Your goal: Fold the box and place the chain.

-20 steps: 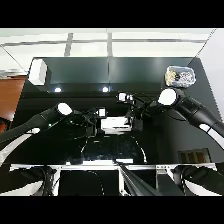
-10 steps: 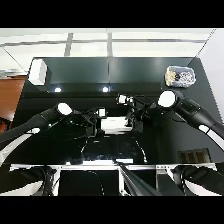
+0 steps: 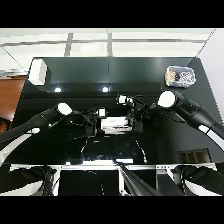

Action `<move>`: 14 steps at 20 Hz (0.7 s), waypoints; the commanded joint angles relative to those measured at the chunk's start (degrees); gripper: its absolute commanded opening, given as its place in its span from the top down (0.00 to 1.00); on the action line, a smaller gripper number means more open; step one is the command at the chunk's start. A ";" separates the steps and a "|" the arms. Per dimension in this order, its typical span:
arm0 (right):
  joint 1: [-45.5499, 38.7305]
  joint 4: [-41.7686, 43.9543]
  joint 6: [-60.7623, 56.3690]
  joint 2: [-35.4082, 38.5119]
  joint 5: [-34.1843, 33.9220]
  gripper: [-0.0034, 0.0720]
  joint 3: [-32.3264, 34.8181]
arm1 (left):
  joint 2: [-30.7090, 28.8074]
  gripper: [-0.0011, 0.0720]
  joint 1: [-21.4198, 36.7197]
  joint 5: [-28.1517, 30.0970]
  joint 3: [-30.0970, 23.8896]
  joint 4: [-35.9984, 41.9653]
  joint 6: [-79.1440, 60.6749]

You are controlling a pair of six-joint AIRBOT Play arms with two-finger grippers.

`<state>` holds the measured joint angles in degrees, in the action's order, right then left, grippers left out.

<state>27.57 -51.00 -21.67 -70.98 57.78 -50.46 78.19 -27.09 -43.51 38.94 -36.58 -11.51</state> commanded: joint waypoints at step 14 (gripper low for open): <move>-0.02 -0.04 -3.30 0.66 -1.25 0.54 2.95 | 0.07 0.49 -0.02 -0.04 0.00 0.00 0.02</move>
<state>27.62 -50.74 -22.76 -71.05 56.31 -47.94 78.24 -27.09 -43.57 38.94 -36.58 -11.62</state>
